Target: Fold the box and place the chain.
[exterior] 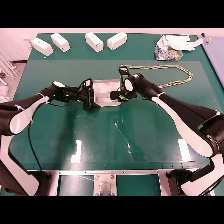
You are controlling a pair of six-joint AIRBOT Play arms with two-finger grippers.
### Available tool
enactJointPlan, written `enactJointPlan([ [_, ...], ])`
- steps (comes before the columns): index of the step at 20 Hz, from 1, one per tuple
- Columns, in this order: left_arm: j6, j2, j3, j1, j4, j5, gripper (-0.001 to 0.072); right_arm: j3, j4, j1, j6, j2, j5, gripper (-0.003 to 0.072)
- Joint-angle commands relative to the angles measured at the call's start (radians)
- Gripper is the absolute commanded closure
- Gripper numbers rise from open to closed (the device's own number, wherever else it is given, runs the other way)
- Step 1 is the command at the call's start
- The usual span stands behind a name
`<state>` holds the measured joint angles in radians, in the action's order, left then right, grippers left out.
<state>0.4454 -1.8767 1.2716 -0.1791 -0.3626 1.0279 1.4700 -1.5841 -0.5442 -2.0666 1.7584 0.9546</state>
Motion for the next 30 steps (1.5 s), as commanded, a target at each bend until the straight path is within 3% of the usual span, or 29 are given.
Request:
enactJointPlan([
  [1,0.002,-0.001,0.001,-0.001,-0.003,-0.003,0.0081,0.003,-0.003,-0.011,0.019,-0.001,-0.016,0.0678],
  [4,0.002,-0.001,0.001,-0.001,-0.003,-0.003,0.0081,0.004,-0.014,-0.018,0.021,-0.001,-0.026,0.067],
  [7,0.002,-0.001,0.001,-0.001,-0.003,-0.003,0.0081,0.011,-0.015,-0.014,0.013,-0.002,-0.026,0.0332],
  [10,0.002,-0.001,0.001,-0.001,-0.003,-0.003,0.008,0.04,-0.046,-0.013,0.013,-0.002,-0.019,0.0278],
  [13,0.001,-0.001,0.001,-0.001,-0.003,-0.003,0.0081,0.063,-0.091,-0.007,0.013,-0.008,0.008,0.0164],
  [21,0.002,-0.001,0.001,-0.001,-0.003,-0.003,0.008,0.063,-0.159,0.018,0.031,-0.054,0.034,0.0162],
  [30,0.001,-0.001,0.001,-0.001,-0.003,-0.003,0.0081,0.061,-0.17,0.204,0.492,-0.124,0.034,0.0162],
])
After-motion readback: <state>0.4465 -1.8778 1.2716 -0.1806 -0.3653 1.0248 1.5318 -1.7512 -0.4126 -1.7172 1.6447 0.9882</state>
